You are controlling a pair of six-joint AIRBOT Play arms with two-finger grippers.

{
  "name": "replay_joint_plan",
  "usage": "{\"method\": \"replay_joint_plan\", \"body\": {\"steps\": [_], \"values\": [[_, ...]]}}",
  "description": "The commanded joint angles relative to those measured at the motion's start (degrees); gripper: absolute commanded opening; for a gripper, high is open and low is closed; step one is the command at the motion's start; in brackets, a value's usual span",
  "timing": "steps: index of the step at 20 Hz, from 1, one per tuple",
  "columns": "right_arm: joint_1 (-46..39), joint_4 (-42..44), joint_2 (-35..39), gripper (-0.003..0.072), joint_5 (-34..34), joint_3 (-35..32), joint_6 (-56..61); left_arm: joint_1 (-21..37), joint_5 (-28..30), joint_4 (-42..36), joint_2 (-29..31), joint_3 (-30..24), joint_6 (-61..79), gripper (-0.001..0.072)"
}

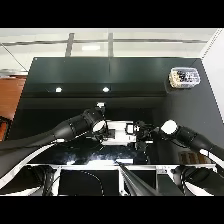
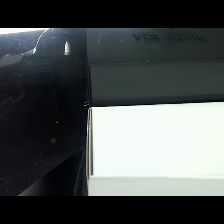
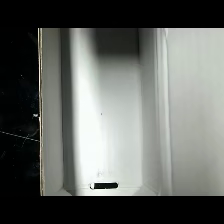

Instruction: Fold the box and place the chain.

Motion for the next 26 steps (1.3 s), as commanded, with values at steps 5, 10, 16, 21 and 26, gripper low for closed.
{"method": "replay_joint_plan", "body": {"steps": [5, 10, 16, 21, 26], "values": [[0.07, 0.00, -0.04, 0.0468, -0.02, 0.00, 0.00, 0.02, 0.50, -0.24, -0.20, 0.07, 0.04, 0.0046], [0.07, 0.00, -0.04, 0.0469, -0.02, 0.00, 0.00, 0.02, 0.61, -0.39, -0.20, 0.15, 0.07, 0.0029], [0.07, 0.04, -0.02, 0.0472, 0.20, 0.02, 0.11, 0.02, 0.31, -0.42, -0.20, 0.15, 0.09, 0.0029], [-1.60, -8.04, 6.21, 0.0705, 7.67, 2.32, 11.72, 0.02, -1.16, -0.35, -0.20, 0.15, 0.09, 0.0028], [-5.64, -17.79, 10.75, 0.0703, 11.67, 2.32, 14.12, 0.02, -1.16, -0.15, -0.20, 0.15, 0.09, 0.0029]]}}
